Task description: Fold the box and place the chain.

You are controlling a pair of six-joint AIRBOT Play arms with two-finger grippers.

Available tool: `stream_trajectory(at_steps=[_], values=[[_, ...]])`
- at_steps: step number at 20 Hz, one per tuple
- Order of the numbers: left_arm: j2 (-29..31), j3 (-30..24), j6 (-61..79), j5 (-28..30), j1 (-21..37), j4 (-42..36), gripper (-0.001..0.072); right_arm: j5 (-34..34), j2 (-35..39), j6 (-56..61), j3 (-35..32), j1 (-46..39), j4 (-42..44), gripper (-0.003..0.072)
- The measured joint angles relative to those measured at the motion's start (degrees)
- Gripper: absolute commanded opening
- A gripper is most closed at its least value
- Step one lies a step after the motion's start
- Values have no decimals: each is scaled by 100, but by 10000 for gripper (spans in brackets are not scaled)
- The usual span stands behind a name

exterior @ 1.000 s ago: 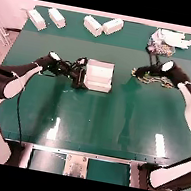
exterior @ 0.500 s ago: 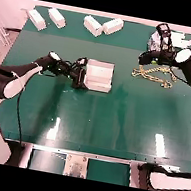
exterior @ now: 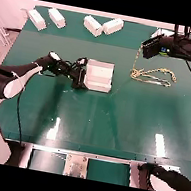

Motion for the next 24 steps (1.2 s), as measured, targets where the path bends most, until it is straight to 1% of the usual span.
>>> stream_trajectory(at_steps=[6, 11, 16, 20, 24], values=[[0, 0, -2, 0, 0, 0, 568, 59, 520, 46, 0, 603, -61, 3], [0, 0, 0, 0, 0, 0, 569, -70, 588, 57, -11, 1088, 2, 4], [0, 0, 0, 0, 0, 0, 568, -332, 337, 46, -101, 1342, 365, 4], [0, 0, 0, 0, 0, 2, 569, -566, -9, 26, -216, 1510, 522, 3], [0, 0, 0, -2, 0, 2, 568, -846, -446, -79, -435, 1598, 1005, 3]])
